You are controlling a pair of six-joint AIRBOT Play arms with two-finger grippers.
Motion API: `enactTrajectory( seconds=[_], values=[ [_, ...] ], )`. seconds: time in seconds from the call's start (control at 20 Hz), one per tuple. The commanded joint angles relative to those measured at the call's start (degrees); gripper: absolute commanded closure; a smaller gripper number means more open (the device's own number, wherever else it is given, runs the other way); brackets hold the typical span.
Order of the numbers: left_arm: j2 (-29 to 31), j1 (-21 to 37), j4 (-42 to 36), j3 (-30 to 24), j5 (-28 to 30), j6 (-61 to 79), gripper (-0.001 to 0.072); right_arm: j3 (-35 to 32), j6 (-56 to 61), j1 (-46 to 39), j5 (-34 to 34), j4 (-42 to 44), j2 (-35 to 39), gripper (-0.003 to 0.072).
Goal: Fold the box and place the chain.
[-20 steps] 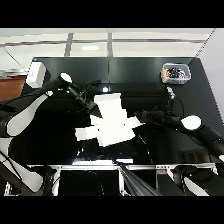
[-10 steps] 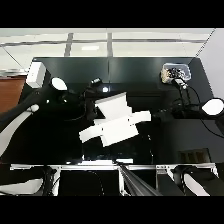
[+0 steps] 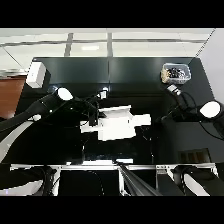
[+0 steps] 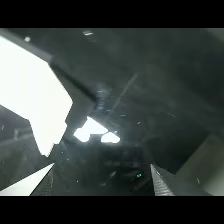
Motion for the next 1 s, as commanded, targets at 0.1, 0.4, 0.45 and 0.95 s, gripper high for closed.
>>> enactTrajectory(
  seconds=[0.1,0.4,0.45,0.95],
  values=[
    [-0.61,-0.61,6.67,0.11,1.53,-3.72,0.0684,-2.08,-27.34,4.72,-1.57,9.97,-1.25,0.0002],
    [-1.18,-1.16,7.04,1.6,1.16,-4.13,0.0684,-2.12,-33.97,14.75,-3.06,12.26,-3.5,0.0002],
    [-1.18,-1.07,7.02,2.03,1.16,-4.13,0.0684,-2.14,-34.01,15.98,-4.0,11.91,-3.54,0.0002],
    [-1.18,-1.09,7.04,2.6,1.01,-4.15,0.0684,-2.14,-39.15,26.93,-12.26,12.98,-12.17,0.0002]
  ],
)
